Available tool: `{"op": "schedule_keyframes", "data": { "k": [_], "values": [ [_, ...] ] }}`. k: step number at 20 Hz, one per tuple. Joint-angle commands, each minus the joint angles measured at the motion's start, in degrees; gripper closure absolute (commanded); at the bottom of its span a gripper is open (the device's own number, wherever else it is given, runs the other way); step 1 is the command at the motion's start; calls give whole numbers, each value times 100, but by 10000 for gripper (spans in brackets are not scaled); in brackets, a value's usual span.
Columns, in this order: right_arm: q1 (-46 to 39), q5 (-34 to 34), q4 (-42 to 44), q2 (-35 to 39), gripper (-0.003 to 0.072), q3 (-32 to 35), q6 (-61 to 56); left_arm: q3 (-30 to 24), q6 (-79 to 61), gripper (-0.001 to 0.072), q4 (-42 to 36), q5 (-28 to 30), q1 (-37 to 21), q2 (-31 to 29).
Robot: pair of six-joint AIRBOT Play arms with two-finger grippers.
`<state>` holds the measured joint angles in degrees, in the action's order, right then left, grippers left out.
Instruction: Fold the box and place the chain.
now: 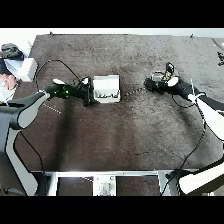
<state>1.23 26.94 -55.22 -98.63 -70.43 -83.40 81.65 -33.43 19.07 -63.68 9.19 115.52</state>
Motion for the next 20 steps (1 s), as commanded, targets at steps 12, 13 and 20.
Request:
{"op": "schedule_keyframes", "data": {
  "k": [12, 13, 20],
  "values": [
    [1735, 59, -26, 2942, 674, -35, 780, 0, 0, 292, 0, 2, 4, 2],
    [1902, -170, -28, 3003, 674, -35, 782, 0, 0, 292, 0, 2, 4, 2],
    [2636, -824, -20, 2973, 674, -66, 883, 0, -2, 293, 0, 2, 4, 2]
  ]
}}
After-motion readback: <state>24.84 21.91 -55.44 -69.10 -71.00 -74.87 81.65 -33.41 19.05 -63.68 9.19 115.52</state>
